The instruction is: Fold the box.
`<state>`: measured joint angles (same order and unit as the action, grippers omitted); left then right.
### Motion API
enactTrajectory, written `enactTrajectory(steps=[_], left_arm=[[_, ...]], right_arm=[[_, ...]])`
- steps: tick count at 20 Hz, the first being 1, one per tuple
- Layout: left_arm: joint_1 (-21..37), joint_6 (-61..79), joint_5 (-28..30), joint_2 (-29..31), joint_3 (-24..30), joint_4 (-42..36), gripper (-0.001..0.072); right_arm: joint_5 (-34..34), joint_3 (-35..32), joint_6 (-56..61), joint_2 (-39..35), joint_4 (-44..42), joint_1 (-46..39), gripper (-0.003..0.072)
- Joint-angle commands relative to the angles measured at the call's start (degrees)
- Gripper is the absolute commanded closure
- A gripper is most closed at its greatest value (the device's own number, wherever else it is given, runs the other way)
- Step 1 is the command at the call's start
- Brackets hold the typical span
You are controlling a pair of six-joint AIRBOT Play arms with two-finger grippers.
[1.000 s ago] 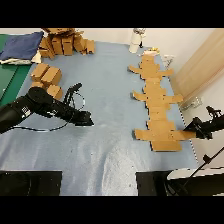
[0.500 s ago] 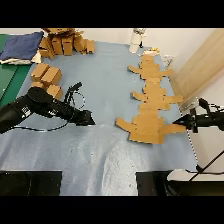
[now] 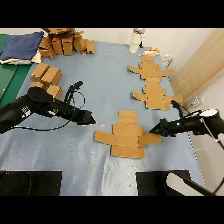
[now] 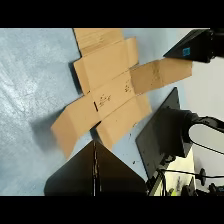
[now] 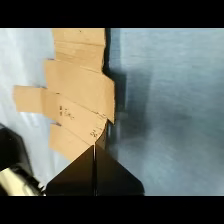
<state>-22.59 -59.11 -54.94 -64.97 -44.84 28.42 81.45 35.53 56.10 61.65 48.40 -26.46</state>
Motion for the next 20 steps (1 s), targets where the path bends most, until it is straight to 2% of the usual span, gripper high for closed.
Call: enactTrajectory(steps=[1,2,3,9,10,14,16,17,20], left_arm=[[0.07,1.25,0.44,0.00,0.02,-0.17,0.0698],[0.07,1.25,0.35,0.00,0.02,-0.15,0.0698],[0.04,1.25,0.20,0.00,0.02,-0.17,0.0698],[0.07,1.25,-0.81,0.00,0.04,-0.15,0.0699],[0.07,1.27,-0.79,0.00,0.04,-0.15,0.0698],[0.11,1.36,-1.14,-0.44,0.02,-0.17,0.0699],[0.50,2.64,-1.68,-1.90,0.02,-0.55,0.0698],[1.25,4.96,-3.72,-3.50,0.02,-2.58,0.0699],[5.90,15.47,-14.03,-10.78,0.00,-15.91,0.0699]], right_arm=[[-8.17,-5.92,-0.17,-5.25,0.52,7.37,0.0658],[-8.20,-6.23,0.07,-5.11,1.51,8.46,0.0494],[-8.04,-6.32,1.07,-4.94,2.43,9.03,0.0404],[-5.31,-6.32,1.55,-2.78,2.86,9.20,0.0406],[-4.50,-6.32,1.55,-2.34,2.89,9.20,0.0413],[-3.30,-6.32,0.22,-1.60,1.99,9.35,0.0681],[-3.48,-6.32,-2.71,-1.68,-2.54,10.16,0.0682],[-3.48,-6.32,-4.66,-1.77,-5.73,10.84,0.0682],[-5.99,-6.34,-6.12,-1.79,-7.04,15.76,0.0682]])
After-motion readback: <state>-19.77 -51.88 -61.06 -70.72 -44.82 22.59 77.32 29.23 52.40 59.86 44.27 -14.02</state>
